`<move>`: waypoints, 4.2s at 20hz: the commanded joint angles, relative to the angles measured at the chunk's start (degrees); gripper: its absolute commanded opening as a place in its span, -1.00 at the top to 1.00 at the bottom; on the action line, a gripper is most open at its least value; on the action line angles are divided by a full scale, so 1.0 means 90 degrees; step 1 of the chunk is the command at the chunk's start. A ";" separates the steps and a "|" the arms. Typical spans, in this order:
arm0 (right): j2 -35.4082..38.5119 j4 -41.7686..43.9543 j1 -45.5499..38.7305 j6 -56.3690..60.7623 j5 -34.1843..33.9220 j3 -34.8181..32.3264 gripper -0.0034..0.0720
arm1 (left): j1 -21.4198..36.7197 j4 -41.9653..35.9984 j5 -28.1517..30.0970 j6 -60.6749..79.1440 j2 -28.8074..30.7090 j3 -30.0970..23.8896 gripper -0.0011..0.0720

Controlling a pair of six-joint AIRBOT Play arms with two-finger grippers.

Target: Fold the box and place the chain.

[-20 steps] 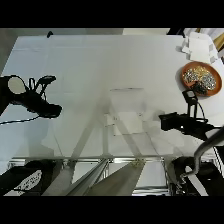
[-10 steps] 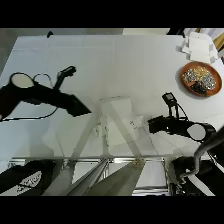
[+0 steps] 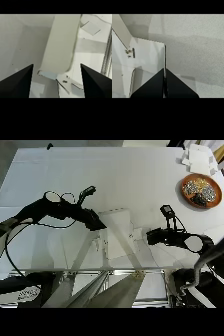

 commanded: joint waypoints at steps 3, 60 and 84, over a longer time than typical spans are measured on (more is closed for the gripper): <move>-0.0005 0.0015 0.0007 0.0007 -0.0024 -0.0005 0.87 | -0.0126 -0.0355 -0.0022 0.0372 -0.0546 -0.0002 -0.74; 0.1477 -0.1719 0.0000 0.0760 0.2919 0.1613 -0.03 | -0.1736 -0.1003 0.1940 0.4947 -0.0984 0.0325 0.96; 0.1469 -0.1712 0.0000 -0.0580 0.2968 0.1608 -0.03 | -0.1783 0.0075 0.2152 0.3706 -0.0974 0.0784 0.97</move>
